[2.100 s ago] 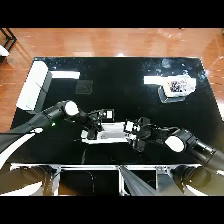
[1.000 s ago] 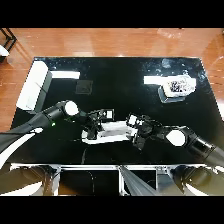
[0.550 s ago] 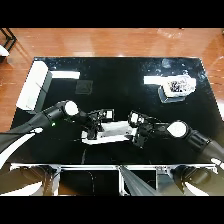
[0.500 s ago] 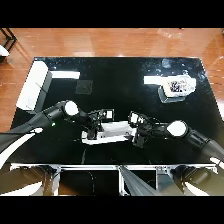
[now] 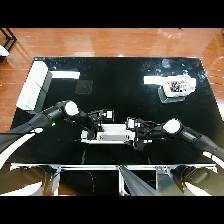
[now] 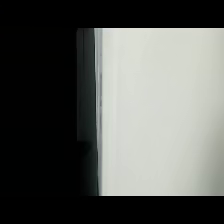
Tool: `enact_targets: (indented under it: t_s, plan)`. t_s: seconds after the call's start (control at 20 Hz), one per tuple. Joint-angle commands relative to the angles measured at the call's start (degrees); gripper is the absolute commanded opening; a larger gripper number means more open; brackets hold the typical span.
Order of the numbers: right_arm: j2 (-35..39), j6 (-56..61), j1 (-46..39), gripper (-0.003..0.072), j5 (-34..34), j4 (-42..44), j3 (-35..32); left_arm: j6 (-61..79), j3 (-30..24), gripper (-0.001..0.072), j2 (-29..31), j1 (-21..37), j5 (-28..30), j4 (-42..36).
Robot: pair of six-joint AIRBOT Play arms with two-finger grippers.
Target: Fold the box and place the chain.
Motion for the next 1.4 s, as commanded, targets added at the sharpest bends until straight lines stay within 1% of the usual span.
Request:
enact_targets:
  t_s: [0.0,0.2,0.7,1.05,1.35]
  plan:
    - [-2.23,-0.55,0.17,0.0692,-0.92,-1.01,0.00,-0.04,-0.04,0.0023,0.00,-0.02,0.17,-0.04]
    - [-3.85,-0.35,1.97,0.0691,-3.63,-1.05,0.07,-0.04,-0.04,0.0023,0.00,-0.02,0.17,-0.04]
    - [-3.89,-0.33,2.40,0.0691,-3.80,-1.68,0.07,-0.04,-0.04,0.0023,0.00,-0.02,0.20,-0.04]
    - [-3.91,1.18,3.80,0.0691,-6.21,-3.61,0.00,-0.04,-0.04,0.0023,0.00,-0.02,0.48,-0.02]
    - [-3.91,1.18,3.74,0.0691,-5.95,-3.61,0.00,-0.04,-0.04,0.0023,0.00,-0.02,0.57,-0.02]
